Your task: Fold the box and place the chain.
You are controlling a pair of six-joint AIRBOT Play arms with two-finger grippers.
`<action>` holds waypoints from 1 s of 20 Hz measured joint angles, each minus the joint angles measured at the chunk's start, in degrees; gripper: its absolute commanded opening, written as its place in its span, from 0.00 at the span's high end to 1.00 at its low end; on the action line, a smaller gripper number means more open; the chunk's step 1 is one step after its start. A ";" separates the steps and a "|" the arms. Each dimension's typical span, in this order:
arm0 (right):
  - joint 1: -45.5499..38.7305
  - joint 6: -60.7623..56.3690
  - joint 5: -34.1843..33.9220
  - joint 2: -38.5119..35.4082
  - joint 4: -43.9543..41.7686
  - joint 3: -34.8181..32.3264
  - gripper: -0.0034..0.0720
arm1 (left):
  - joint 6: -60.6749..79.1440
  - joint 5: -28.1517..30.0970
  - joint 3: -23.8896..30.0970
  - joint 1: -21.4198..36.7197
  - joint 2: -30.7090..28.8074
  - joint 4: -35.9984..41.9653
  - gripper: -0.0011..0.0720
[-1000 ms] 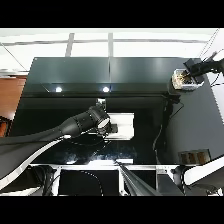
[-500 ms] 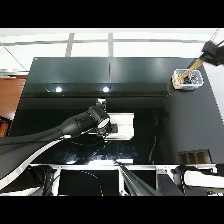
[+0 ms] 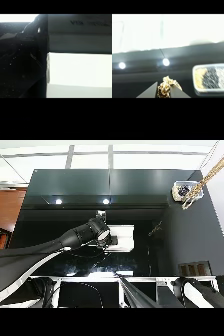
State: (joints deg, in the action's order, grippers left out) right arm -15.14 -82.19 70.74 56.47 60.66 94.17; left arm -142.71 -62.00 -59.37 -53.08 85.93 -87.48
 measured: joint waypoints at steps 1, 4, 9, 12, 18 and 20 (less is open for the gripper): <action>0.85 0.24 1.07 -1.40 -0.79 -0.09 0.95 | 0.00 0.00 -0.02 0.00 0.00 0.00 0.95; 4.79 0.74 6.32 -3.98 -1.92 -0.68 0.95 | 0.02 0.00 -0.02 0.00 0.00 -0.02 0.95; 13.86 1.55 15.93 -5.97 -2.86 -3.08 0.95 | 0.00 0.00 -0.02 0.00 0.00 -0.02 0.95; 18.38 1.86 19.08 -6.29 -3.28 -4.42 0.95 | 0.02 0.00 -0.02 0.00 0.00 -0.02 0.95; 25.09 2.29 18.38 -6.47 -8.83 -8.20 0.95 | 0.00 0.00 -0.02 0.00 0.00 -0.02 0.95; 26.69 2.58 17.14 -6.47 -10.93 -8.94 0.95 | 0.02 0.00 -0.02 0.00 0.00 -0.02 0.95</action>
